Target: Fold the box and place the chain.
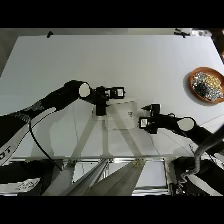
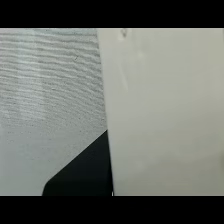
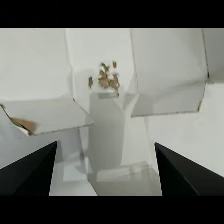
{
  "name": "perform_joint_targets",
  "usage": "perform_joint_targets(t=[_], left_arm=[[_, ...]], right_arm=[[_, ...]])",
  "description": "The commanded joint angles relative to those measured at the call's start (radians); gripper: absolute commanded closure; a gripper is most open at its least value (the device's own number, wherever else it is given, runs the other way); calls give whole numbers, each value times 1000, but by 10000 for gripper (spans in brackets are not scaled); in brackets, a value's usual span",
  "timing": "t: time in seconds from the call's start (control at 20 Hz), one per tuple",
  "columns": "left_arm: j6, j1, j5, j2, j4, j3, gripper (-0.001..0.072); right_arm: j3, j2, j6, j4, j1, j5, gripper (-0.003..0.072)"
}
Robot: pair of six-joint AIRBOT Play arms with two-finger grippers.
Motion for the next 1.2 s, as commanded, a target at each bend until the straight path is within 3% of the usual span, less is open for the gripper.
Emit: perform_joint_targets(t=[0.0,0.2,0.75,1.15], left_arm=[[0,0,0,0,0,0,699],[0,0,0,0,0,0,699],[0,0,0,0,0,0,699],[0,0,0,0,0,0,699]], right_arm=[[-21,30,30,3,71,6,-3],[-49,28,26,77,157,-55,-3],[-29,19,-37,230,159,-76,-3],[85,-37,-42,231,14,0,-3]])
